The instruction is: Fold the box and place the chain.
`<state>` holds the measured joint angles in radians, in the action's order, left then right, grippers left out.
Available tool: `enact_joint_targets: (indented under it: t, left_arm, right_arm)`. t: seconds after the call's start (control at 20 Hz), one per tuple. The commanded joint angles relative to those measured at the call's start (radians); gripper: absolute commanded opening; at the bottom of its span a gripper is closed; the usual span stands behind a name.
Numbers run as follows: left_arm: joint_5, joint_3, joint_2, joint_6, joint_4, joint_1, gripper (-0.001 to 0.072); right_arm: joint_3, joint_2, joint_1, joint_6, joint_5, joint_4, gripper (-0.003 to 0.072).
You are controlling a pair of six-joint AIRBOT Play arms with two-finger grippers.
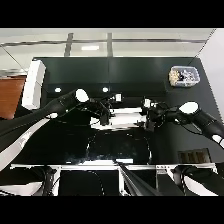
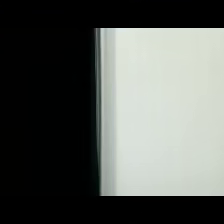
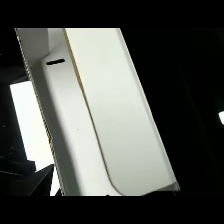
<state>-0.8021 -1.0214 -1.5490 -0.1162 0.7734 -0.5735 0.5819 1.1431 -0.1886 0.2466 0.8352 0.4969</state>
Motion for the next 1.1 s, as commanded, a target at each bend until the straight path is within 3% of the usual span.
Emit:
enact_joint_targets:
  t: [0.0,0.25,0.6,1.05]
  left_arm:
    - [0.004,0.0,0.0,-0.002,0.0,0.0,0.0027]
    - [0.005,0.0,0.0,-0.003,0.0,0.0,0.0027]
    - [0.005,0.0,0.0,-0.003,0.0,0.0,0.0027]
    - [0.005,0.0,0.0,-0.003,0.0,0.0,0.0027]
  right_arm:
    - [-0.001,0.039,0.0,-0.026,0.046,-0.005,0.0719]
    - [-0.001,0.08,0.0,0.051,0.024,0.167,0.0719]
    - [0.0,0.103,0.0,0.176,-0.009,0.068,0.0719]
    - [0.002,0.153,-0.008,0.174,-0.009,0.047,0.0718]
